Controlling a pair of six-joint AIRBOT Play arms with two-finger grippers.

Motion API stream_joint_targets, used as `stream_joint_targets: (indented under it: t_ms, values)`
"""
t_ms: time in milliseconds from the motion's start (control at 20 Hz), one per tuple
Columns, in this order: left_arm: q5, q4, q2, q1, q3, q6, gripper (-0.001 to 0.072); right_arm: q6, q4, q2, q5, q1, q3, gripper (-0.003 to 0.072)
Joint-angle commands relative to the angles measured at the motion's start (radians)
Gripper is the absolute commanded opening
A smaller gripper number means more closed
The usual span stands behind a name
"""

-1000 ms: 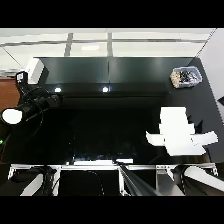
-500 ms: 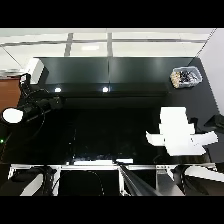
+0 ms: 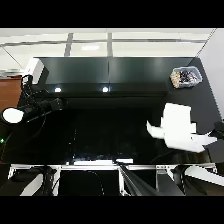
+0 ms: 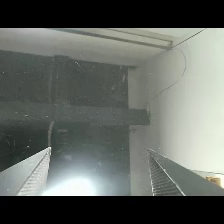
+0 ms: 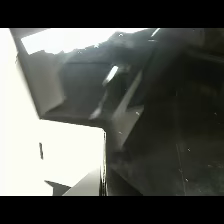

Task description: Fold the box and place the chain.

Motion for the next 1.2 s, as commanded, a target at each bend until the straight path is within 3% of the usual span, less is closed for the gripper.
stream_joint_targets:
  t_ms: [0,200,400,600,750,850,1150]
  values:
    - [0.001,0.0,-0.001,0.001,0.0,0.0,0.071,-0.054,0.146,0.069,0.005,0.011,-0.016,0.0014]
    - [0.0,0.0,-0.001,0.001,0.0,0.0,0.0711,-0.081,0.489,0.192,-0.068,0.118,-0.093,0.0014]
    - [-0.002,-0.01,-0.002,-0.001,0.0,0.0,0.071,-0.179,0.834,0.288,-0.147,0.306,-0.339,0.0014]
    - [-0.032,-0.053,-0.043,-0.074,0.027,0.002,0.071,-0.25,1.013,0.291,-0.413,0.597,-0.555,0.0014]
    - [-0.145,-0.082,-0.156,-0.158,0.113,0.052,0.071,-0.298,1.129,0.291,-0.579,0.804,-0.611,0.0014]
    - [-0.251,-0.2,-0.269,-0.186,0.187,0.137,0.071,-0.297,1.132,0.291,-0.639,0.9,-0.611,0.0014]
    - [-0.587,-0.62,-0.616,-0.134,0.36,0.435,0.071,-0.297,1.133,0.291,-0.651,0.954,-0.611,0.0014]
